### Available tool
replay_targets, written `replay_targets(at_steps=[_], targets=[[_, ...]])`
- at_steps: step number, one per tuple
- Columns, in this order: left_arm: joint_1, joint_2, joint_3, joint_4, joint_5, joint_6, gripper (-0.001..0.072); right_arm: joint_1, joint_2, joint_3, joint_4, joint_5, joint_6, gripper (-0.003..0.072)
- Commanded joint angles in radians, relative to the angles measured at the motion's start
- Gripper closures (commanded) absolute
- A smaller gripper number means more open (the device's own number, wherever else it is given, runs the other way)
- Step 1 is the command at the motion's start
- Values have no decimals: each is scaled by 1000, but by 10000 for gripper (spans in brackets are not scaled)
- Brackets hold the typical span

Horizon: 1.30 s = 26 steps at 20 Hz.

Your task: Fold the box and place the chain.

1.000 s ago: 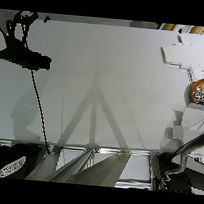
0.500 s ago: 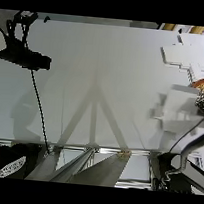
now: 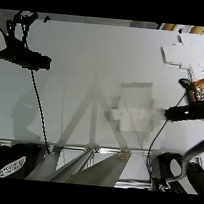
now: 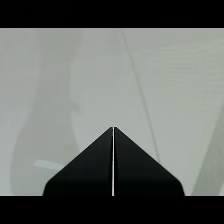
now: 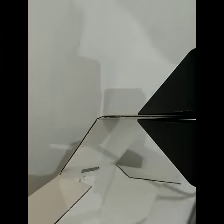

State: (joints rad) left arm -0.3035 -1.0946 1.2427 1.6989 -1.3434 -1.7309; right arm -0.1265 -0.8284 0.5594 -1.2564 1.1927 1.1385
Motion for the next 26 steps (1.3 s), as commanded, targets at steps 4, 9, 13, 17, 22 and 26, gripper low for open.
replay_targets(at_steps=[4, 9, 13, 17, 22, 26], targets=[[0, 0, 0, -19, 139, 2, 701, 277, 43, -81, 56, -200, 142, 666], [1, -48, -6, -212, 132, 243, 356, 293, 43, -81, 57, -217, 148, 666], [0, -153, -112, -674, 149, 655, 297, 293, 43, -81, 57, -217, 148, 665], [-8, -314, -198, -1053, 150, 1026, 297, 294, 43, -81, 57, -217, 148, 665], [-60, -467, -198, -1197, 151, 1242, 296, 294, 43, -81, 57, -218, 148, 665], [-117, -524, -198, -1236, 177, 1352, 295, 293, 43, -81, 57, -217, 148, 665]])
